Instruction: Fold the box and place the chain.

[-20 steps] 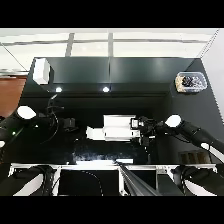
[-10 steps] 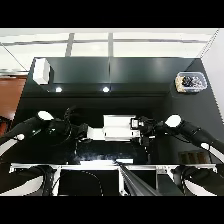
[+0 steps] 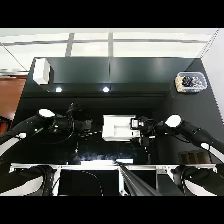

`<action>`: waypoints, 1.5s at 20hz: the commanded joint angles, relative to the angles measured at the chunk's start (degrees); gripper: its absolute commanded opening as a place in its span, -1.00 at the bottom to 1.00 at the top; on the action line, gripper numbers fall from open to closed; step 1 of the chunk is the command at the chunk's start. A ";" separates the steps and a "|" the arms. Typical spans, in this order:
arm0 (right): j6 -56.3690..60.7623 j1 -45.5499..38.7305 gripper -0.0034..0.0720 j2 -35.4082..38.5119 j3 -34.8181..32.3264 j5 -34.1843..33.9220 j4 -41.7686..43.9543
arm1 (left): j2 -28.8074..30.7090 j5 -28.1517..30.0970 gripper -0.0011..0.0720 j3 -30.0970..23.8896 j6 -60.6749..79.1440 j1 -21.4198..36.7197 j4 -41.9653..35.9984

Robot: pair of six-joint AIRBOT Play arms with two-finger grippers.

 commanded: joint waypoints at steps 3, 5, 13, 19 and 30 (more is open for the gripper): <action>0.00 0.04 -0.55 0.02 0.00 0.00 0.00 | -0.04 -2.73 0.95 1.68 0.98 -0.46 -0.66; 0.00 0.04 -0.55 0.02 0.00 0.00 0.02 | -0.04 -2.54 0.90 2.69 0.57 -1.68 -0.61; 0.02 0.04 -0.55 0.02 0.00 0.00 0.00 | -0.04 1.70 0.72 14.53 -26.32 -13.86 18.93; 0.02 0.04 -0.55 0.02 0.00 0.00 0.02 | -0.04 3.50 0.71 18.12 -36.17 -19.63 25.35; 0.02 0.04 -0.55 0.02 0.00 -0.02 0.02 | -0.07 9.40 0.38 18.16 -53.46 -25.59 39.95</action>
